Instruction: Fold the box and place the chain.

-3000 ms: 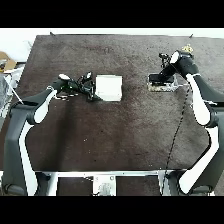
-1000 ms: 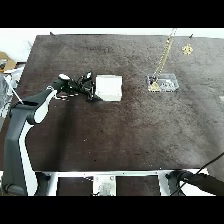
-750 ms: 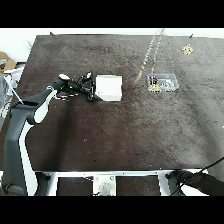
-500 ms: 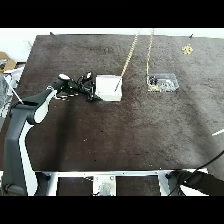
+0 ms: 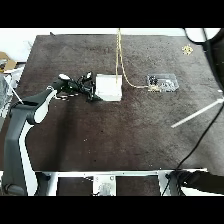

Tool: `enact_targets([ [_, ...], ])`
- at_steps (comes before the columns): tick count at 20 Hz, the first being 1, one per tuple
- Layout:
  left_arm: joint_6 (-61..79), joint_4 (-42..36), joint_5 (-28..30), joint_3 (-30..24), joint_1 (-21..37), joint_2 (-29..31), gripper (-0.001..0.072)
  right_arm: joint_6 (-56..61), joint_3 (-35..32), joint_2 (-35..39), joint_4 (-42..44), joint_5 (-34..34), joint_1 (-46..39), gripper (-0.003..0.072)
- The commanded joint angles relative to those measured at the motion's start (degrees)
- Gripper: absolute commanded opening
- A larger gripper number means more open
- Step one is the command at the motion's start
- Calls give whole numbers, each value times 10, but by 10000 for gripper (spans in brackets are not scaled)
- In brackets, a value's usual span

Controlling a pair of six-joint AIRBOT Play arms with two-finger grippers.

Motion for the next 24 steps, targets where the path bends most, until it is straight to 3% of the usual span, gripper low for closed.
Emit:
enact_targets([
  [1,0,0,0,0,1,0,474,27,-2,-36,8,66,3,-5],
  [7,0,0,0,0,1,0,474,69,-90,-90,17,68,3,-6],
  [13,0,0,0,0,1,0,474,129,-234,-91,16,-17,3,-4],
  [14,0,0,0,0,1,0,474,140,-252,-91,16,-28,2,48],
  [15,0,0,0,0,1,0,474,148,-264,-91,16,-33,-2,255],
  [16,0,0,0,0,1,0,474,152,-269,-91,16,-29,-6,317],
  [22,0,0,0,0,1,0,474,161,-271,-30,16,82,-74,319],
  [24,0,0,0,0,1,0,474,194,-300,-9,15,98,-116,320],
])
